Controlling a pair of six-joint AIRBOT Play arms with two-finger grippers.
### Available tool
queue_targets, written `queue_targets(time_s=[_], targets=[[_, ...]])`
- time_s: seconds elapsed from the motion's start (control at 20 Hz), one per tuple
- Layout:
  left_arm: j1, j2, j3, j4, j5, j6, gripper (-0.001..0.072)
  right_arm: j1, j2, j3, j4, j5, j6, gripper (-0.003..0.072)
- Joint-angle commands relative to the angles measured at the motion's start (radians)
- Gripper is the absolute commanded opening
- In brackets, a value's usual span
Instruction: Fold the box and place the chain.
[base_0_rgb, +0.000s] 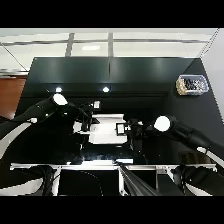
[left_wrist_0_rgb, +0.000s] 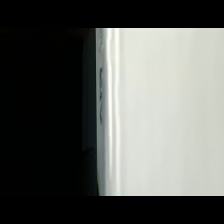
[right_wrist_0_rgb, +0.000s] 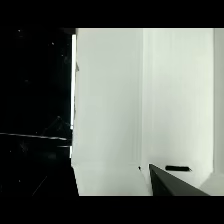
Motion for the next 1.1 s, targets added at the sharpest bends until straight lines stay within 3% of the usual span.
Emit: queue_targets(time_s=[0.0,0.3,1.05], targets=[[0.0,0.0,0.0,0.0,-0.003,0.0,0.0027,0.056,-0.039,0.0,0.023,-0.042,-0.023,0.0656],[0.0,0.0,0.0,-0.001,-0.006,0.0,0.0027,0.079,-0.067,0.0,0.027,-0.204,-0.021,0.0656],[0.0,0.0,0.0,-0.001,-0.032,0.0,0.0027,-0.019,0.021,0.016,0.023,-0.253,0.058,0.0656]])
